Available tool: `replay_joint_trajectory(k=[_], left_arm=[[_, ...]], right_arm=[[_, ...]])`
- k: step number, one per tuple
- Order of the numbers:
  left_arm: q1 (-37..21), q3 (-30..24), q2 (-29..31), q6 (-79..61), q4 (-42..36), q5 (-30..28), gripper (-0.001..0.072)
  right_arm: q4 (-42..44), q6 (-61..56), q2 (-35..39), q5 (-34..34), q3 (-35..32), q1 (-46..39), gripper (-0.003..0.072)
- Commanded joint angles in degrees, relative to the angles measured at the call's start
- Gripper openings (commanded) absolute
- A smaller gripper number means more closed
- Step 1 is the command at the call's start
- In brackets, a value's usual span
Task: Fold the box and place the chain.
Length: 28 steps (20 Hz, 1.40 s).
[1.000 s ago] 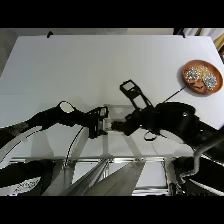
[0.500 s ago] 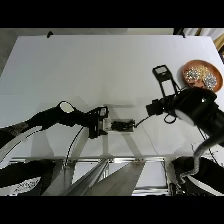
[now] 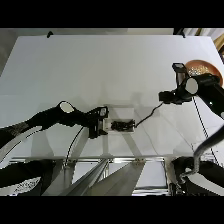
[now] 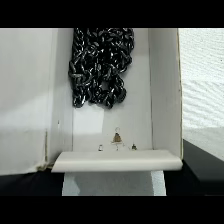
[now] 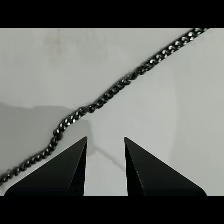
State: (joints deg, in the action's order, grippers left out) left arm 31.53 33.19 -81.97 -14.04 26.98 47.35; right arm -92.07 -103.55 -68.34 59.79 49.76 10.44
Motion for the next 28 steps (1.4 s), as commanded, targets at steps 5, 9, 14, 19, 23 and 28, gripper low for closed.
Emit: replay_joint_trajectory(k=[5,9,14,19,23,28], left_arm=[[0.0,-0.02,0.02,-0.02,0.02,0.0,0.0275],[0.0,-0.02,0.02,-0.02,0.02,0.0,0.0275],[0.0,-0.02,0.02,-0.02,0.02,0.0,0.0275],[0.0,-0.02,0.02,-0.02,0.02,0.0,0.0275],[0.0,-0.02,0.02,-0.02,0.0,0.0,0.0275],[0.0,-0.02,0.02,-0.02,0.0,0.0,0.0275]], right_arm=[[5.03,2.29,-6.97,-5.75,-0.02,-1.46,0.027],[5.14,2.27,-8.5,-4.92,-0.02,-1.46,0.0237],[7.08,2.29,-11.54,-2.43,-0.02,-1.44,0.0237],[6.84,2.27,-11.56,-3.61,-0.02,-1.46,0.0213],[6.84,2.25,-11.56,-4.42,-0.02,-1.46,0.009],[6.84,2.25,-11.56,-5.14,-0.02,-1.46,0.0086]])
